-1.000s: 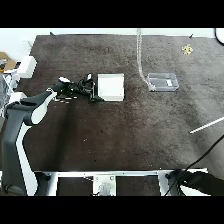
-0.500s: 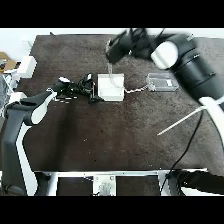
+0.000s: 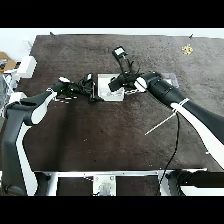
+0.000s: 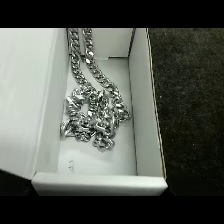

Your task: Fold the box and place the chain.

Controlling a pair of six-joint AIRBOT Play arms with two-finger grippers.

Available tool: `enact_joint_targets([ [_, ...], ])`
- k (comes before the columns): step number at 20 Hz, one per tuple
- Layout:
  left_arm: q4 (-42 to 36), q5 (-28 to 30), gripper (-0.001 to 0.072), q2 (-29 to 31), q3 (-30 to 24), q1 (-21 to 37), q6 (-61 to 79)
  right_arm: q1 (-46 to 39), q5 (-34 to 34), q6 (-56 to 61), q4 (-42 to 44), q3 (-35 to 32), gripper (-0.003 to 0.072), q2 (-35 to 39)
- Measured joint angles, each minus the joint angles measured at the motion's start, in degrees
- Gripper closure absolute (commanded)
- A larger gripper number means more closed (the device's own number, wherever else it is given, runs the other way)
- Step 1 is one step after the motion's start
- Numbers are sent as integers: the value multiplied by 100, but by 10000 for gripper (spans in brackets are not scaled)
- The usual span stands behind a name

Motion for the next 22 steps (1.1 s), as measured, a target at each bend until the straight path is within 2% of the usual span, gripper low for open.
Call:
enact_joint_targets([
  [2,0,0,352,0,0,0,0,-308,315,114,2,-109,322,85],
  [3,2,-2,352,0,0,0,0,-505,422,221,0,-216,472,157],
  [4,2,0,352,0,0,0,0,-732,501,365,0,-369,503,238],
  [8,0,-2,351,0,0,0,0,-1679,442,1099,20,-1032,501,378],
  [12,0,-2,352,0,0,0,0,-2291,-275,1537,544,-1482,500,116],
  [13,0,-2,352,0,0,0,0,-2352,-518,1556,750,-1530,442,17],
  [14,0,-2,352,0,0,0,0,-2387,-754,1569,940,-1567,416,-79],
  [19,0,-2,352,0,0,0,0,-2343,-1696,1615,1593,-1628,417,-492],
  [20,2,-2,352,0,0,0,0,-2337,-1825,1626,1703,-1635,429,-568],
  [21,0,-2,352,0,0,0,0,-2328,-1919,1631,1797,-1639,507,-640],
  [22,0,-2,352,0,0,0,0,-2319,-2026,1633,1860,-1641,504,-688],
])
